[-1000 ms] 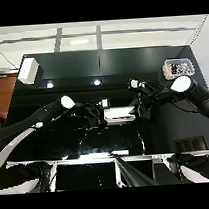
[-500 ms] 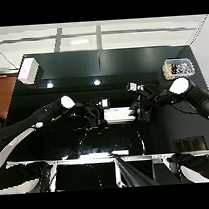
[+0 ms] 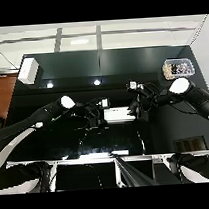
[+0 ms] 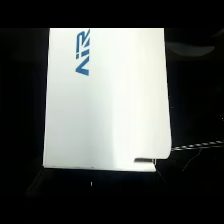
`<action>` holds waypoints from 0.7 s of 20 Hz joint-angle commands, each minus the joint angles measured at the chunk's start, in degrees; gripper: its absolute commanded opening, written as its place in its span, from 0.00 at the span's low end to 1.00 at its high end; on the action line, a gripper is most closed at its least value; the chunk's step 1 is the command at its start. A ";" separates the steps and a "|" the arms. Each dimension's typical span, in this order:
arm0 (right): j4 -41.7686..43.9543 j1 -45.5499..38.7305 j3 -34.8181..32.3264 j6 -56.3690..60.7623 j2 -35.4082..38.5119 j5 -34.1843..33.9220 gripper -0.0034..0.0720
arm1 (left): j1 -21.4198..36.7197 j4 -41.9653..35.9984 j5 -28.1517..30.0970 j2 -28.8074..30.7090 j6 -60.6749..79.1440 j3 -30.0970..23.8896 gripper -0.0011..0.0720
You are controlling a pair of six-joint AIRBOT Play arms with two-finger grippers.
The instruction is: Fold the box and place the chain.
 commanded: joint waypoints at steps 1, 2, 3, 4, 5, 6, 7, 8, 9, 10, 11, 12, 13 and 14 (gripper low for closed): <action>1.03 0.04 -0.02 0.11 -0.04 -1.18 0.36 | 0.00 0.02 0.02 -0.04 0.04 0.00 0.68; 1.03 0.04 -0.02 0.11 -0.04 -1.44 0.36 | 0.00 0.02 0.02 -0.04 0.07 0.00 0.68; 1.03 0.04 -0.02 0.11 -0.04 -1.64 0.36 | 0.00 0.02 0.02 -0.04 0.04 0.00 0.68; 0.81 0.04 -0.02 0.11 -0.04 -1.68 0.36 | 0.00 0.02 0.02 -0.04 0.04 0.00 0.68; 0.09 0.04 -0.02 0.13 -0.04 -1.68 0.36 | 0.00 0.02 0.02 -0.04 0.07 0.00 0.68; -0.07 0.02 -0.02 0.20 -0.04 -1.62 0.36 | 0.00 0.02 0.02 -0.04 0.04 0.00 0.68; 0.09 0.04 -0.02 0.15 -0.04 -1.66 0.36 | 0.00 0.02 0.02 -0.04 0.07 0.00 0.68; 0.11 0.04 -0.02 0.15 -0.04 -2.23 0.36 | 0.00 0.02 0.02 -0.02 0.07 0.00 0.68; -0.02 0.04 -0.02 0.17 -0.09 -2.89 0.36 | 0.00 0.02 0.02 -0.02 0.07 0.00 0.68; -0.02 0.04 -0.02 0.15 -0.11 -3.23 0.36 | 0.00 0.02 0.02 -0.02 0.07 0.00 0.68; -0.02 0.04 -0.02 0.17 -0.11 -3.21 0.36 | 0.00 0.02 0.02 -0.02 0.07 0.00 0.68; -0.04 0.04 -0.02 0.15 -0.11 -3.21 0.36 | 0.00 0.04 0.02 -0.02 0.07 0.00 0.68; -0.02 0.04 -0.02 0.17 -0.11 -3.19 0.36 | 0.00 0.04 0.02 -0.02 0.07 0.00 0.68; -0.02 0.04 -0.02 0.17 -0.11 -3.17 0.36 | 0.00 0.04 0.02 -0.02 0.07 0.00 0.68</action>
